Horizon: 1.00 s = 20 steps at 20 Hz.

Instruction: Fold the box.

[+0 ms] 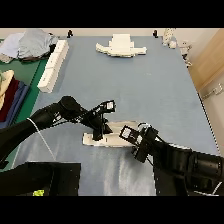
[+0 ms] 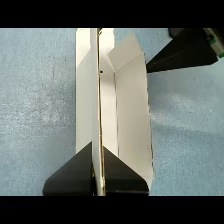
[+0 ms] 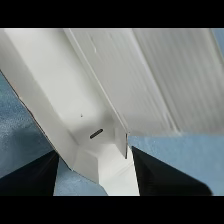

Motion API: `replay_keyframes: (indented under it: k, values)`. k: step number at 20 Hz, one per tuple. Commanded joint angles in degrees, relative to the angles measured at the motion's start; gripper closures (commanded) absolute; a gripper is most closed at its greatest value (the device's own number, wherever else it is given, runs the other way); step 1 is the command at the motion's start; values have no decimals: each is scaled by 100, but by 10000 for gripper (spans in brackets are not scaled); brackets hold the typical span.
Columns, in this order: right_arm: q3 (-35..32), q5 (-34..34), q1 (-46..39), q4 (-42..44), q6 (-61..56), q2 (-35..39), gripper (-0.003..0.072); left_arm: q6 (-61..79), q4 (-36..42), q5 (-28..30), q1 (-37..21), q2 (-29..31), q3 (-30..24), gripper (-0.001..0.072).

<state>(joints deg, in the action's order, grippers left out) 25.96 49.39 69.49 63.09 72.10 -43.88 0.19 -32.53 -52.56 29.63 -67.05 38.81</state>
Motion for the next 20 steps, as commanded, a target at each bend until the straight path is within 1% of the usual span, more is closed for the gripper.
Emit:
replay_keyframes:
  k: [1, 2, 3, 5, 7, 9, 10, 12, 16, 20]
  values:
    - [2, -354, -535, 728, 1224, 72, -33, 0, 0, 2, 2, -2, 0, 697]
    - [2, -546, -835, 1215, 1926, 74, -34, 0, 0, 2, 2, -2, 0, 697]
    - [2, -758, -1187, 1886, 2903, 72, -33, 0, 0, 2, 2, -2, 0, 696]
    - [-57, -994, -1945, 3447, 4988, 63, -34, 0, 0, -2, 4, -2, 0, 697]
    - [-210, -964, -2704, 5051, 6924, 63, -33, 0, 0, 2, 2, -2, 0, 696]
    - [-372, -778, -3300, 6129, 8369, 61, -33, 0, 0, 2, 4, -2, 0, 697]
    - [-452, -664, -3515, 6465, 8843, 57, -33, 0, 0, 0, 4, -2, 0, 697]
    - [-538, -446, -3777, 6673, 9058, -13, -33, 0, 0, 2, 2, -2, 0, 696]
    - [-544, -542, -3816, 6675, 9018, -81, -34, 0, -2, 2, 2, -2, 0, 697]
    - [-544, -363, -3823, 6387, 8279, -33, -32, 0, -2, 2, 4, -2, 0, 697]
